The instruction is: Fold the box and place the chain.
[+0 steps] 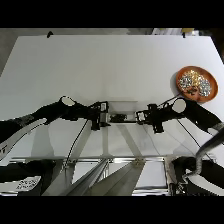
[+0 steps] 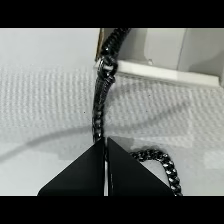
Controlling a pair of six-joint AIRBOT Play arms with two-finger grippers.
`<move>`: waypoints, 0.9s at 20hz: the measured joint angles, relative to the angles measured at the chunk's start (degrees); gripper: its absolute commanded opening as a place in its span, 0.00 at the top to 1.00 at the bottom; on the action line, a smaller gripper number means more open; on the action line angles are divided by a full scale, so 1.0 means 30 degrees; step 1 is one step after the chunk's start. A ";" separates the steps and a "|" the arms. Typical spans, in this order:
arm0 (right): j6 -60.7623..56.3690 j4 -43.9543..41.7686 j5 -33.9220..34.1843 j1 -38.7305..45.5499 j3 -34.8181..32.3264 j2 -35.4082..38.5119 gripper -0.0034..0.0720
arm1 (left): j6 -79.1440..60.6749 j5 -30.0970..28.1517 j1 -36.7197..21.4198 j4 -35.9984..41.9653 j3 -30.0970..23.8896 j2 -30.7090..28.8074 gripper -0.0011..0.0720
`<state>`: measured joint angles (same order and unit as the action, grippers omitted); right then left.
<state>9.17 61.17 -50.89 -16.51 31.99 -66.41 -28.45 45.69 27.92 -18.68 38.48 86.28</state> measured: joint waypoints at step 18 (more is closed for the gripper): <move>0.1472 -0.4590 -0.1086 0.0000 0.0000 0.0495 0.69 | -0.0007 0.0000 0.0000 0.0000 0.0000 0.0000 0.97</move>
<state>13.58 47.40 -54.15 -16.51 31.99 -64.93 -28.47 45.69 27.92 -18.68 38.48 86.28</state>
